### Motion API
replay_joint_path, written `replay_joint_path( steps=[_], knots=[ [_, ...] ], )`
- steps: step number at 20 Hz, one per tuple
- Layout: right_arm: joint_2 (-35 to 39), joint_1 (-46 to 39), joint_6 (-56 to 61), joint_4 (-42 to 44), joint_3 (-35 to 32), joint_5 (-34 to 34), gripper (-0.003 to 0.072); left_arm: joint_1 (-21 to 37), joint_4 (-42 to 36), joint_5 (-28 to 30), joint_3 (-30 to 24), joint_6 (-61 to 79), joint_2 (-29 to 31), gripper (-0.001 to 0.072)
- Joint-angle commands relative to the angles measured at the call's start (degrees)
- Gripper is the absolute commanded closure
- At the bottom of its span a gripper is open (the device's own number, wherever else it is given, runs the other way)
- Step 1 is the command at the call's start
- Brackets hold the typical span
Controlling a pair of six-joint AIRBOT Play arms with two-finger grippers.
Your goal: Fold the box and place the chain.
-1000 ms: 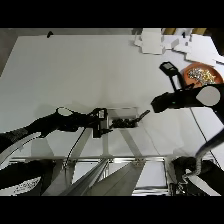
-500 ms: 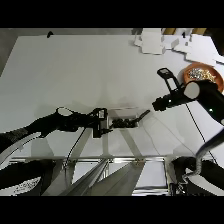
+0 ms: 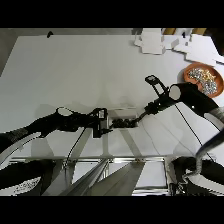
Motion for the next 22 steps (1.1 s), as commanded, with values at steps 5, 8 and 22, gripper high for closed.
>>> replay_joint_path(
  steps=[5, 8, 22],
  knots=[
    [-2.9, 0.2, 0.0, -0.1, 0.0, -1.2, 0.0488, 0.0, 0.0, 0.0, 0.0, 0.0, 0.0, 0.0498],
    [-4.4, 0.2, 0.0, 0.0, -0.1, -1.2, 0.0491, 0.0, 0.0, 0.0, 0.0, 0.0, 0.0, 0.0498],
    [3.4, 0.2, 0.0, 0.0, 0.0, 0.2, 0.067, 0.0, 0.0, 0.0, 0.0, 0.0, 0.0, 0.0498]
  ],
)
